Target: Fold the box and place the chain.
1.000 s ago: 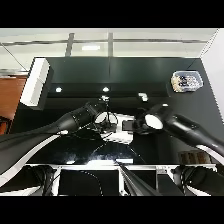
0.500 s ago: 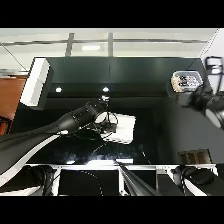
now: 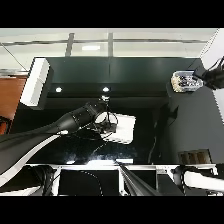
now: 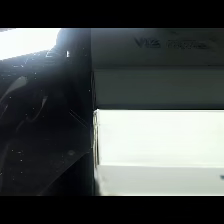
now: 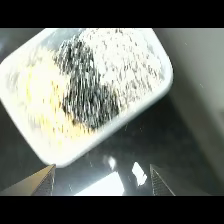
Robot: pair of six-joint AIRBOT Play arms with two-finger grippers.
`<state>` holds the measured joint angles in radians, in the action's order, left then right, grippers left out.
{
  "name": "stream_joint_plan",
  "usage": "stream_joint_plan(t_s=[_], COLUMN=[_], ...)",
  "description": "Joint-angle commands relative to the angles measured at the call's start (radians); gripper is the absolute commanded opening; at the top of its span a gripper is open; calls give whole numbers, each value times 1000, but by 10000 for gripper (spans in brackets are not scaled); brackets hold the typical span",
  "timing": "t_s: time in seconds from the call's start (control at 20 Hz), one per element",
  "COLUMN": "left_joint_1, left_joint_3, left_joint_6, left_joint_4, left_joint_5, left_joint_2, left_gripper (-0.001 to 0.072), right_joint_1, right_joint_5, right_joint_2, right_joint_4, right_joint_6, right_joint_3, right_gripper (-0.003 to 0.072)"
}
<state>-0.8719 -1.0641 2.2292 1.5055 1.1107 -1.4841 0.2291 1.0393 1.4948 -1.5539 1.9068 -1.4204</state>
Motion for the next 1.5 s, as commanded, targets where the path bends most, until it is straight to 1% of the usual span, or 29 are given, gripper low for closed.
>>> stream_joint_plan(t_s=[0.0,0.1,0.2,0.4,0.8,0.85,0.9,0.95,1.05,1.1,1.15,1.2,1.35,1.45], left_joint_1=[1,1,1,1,1,1,1,1,1,1,1,1,1,1], left_joint_3=[0,0,0,0,0,0,0,0,0,0,0,0,0,0], left_joint_6=[0,0,0,0,0,0,0,0,0,0,0,0,0,0], left_joint_4=[0,0,0,0,0,0,1,1,1,0,0,0,0,0], left_joint_5=[2,2,2,2,2,2,2,1,-1,-3,-2,-2,-2,-2], left_joint_2=[0,0,0,0,0,0,0,0,0,0,0,0,0,0], left_gripper=[27,27,26,26,26,27,26,26,26,27,26,26,26,26], right_joint_1=[43,45,47,63,77,76,77,77,77,77,79,79,79,79], right_joint_5=[274,280,242,229,156,158,157,156,175,191,210,228,225,212], right_joint_2=[301,390,441,507,558,562,563,563,563,563,562,556,489,413], right_joint_4=[58,53,49,4,-9,-6,7,20,46,59,66,63,31,32], right_joint_6=[32,56,58,131,154,153,153,152,128,105,80,71,-8,-104], right_joint_3=[-375,-478,-516,-538,-539,-539,-539,-539,-539,-539,-539,-544,-549,-549], right_gripper=[698,698,697,697,694,612,479,432,418,304,65,10,10,9])
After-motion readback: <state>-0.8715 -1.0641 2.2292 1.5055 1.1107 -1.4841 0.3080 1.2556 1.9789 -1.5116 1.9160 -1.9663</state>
